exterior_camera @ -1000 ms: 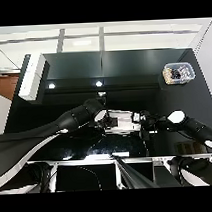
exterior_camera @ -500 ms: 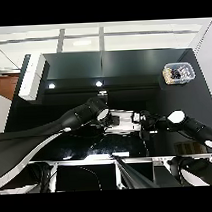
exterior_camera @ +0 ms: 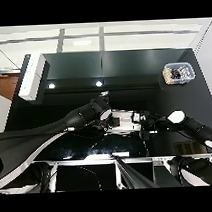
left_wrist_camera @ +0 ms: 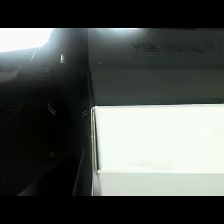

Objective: Fold the box and place the chain.

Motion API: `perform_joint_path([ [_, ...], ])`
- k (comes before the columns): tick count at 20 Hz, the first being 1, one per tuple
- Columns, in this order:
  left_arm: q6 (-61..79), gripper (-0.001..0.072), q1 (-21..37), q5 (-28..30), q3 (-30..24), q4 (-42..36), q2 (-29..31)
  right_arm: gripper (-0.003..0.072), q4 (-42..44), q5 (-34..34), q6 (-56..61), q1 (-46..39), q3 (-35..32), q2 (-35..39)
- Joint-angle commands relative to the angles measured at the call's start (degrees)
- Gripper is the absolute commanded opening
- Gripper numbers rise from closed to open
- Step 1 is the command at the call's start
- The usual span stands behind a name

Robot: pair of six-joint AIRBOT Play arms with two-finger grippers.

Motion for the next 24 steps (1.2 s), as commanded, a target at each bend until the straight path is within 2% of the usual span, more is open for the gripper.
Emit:
perform_joint_path([
  [1, -0.3, 0.0227, -0.2, 0.4, 0.1, 0.5, -0.1, 0.0475, 0.0, 0.0, 0.0, 0.0, 0.0, 0.0],
  [5, -1.6, 0.0208, -0.2, 0.4, 0.1, 1.1, -0.1, 0.0475, 0.0, 0.0, 0.0, 0.0, 0.0, 0.0],
  [9, -1.6, 0.0045, -0.2, 1.8, 0.1, 1.0, -0.1, 0.0475, 0.0, 0.0, 0.0, 0.0, 0.0, 0.0],
  [10, -1.6, 0.0031, -0.2, 1.9, 0.1, 1.0, -0.1, 0.0475, 0.0, 0.0, 0.0, 0.0, 0.0, 0.0],
  [15, -1.6, 0.0035, -0.5, 1.6, 0.1, 1.0, -0.1, 0.0475, 0.0, 0.0, 0.0, 0.0, 0.0, 0.0],
  [16, -1.6, 0.0084, -0.5, 1.6, 0.1, 0.9, -0.1, 0.0475, 0.0, 0.0, 0.0, 0.0, 0.0, 0.0],
  [17, -1.6, 0.0274, -0.5, 1.6, 0.1, 0.9, -0.1, 0.0475, 0.0, 0.0, 0.0, 0.0, 0.0, 0.0],
  [18, -1.6, 0.0386, -0.5, 1.5, 0.1, 0.9, -0.1, 0.0475, 0.0, 0.0, 0.0, 0.0, 0.0, 0.0],
  [24, -1.6, 0.0398, -0.5, 0.6, 0.1, 1.1, -0.1, 0.0476, 0.0, 0.0, 0.0, 0.0, 0.0, 0.0],
])
